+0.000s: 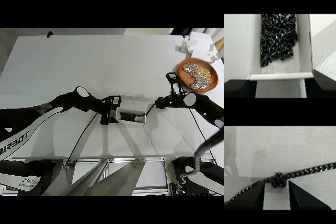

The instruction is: Fold the box and place the chain.

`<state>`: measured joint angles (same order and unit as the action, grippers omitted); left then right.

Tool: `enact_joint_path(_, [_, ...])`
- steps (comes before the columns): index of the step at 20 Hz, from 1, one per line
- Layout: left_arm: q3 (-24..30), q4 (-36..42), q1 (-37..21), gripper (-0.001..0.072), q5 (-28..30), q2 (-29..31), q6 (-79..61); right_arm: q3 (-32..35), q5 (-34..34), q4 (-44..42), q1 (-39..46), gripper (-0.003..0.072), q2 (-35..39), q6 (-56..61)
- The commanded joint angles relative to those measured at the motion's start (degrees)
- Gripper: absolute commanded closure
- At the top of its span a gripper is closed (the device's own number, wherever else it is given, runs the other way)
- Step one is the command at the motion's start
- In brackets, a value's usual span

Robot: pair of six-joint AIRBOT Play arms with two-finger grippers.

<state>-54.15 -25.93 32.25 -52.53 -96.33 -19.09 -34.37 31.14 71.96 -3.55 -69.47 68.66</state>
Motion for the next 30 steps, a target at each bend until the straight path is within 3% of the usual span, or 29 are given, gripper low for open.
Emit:
enact_joint_path(1, [0.0, 0.0, 0.0, 0.0504, 0.0, 0.0, 0.0, 0.0, -0.1, 0.4, -0.1, 0.0406, -0.1, 0.6])
enact_joint_path(8, [0.0, 0.0, 0.0, 0.0504, 0.0, 0.0, 0.0, 0.0, 0.2, 0.5, -0.1, 0.0452, -1.6, 1.9])
enact_joint_path(10, [0.0, 0.0, 0.0, 0.0504, 0.0, 0.0, 0.0, 0.0, 0.1, 0.5, -0.1, 0.0568, -1.6, 1.8])
enact_joint_path(13, [0.0, 0.0, 0.0, 0.0504, 0.0, 0.0, 0.0, 0.0, -0.8, 1.2, -0.1, 0.0653, -1.4, 1.4])
enact_joint_path(20, [0.0, 0.0, 0.0, 0.0504, 0.0, 0.0, 0.0, 0.0, 0.0, 1.8, -0.1, 0.0673, 5.3, 1.3])
enact_joint_path(30, [0.0, 0.0, 0.0, 0.0504, 0.0, 0.0, 0.0, 0.6, 22.2, -2.4, -0.1, 0.0673, 24.7, -3.2])
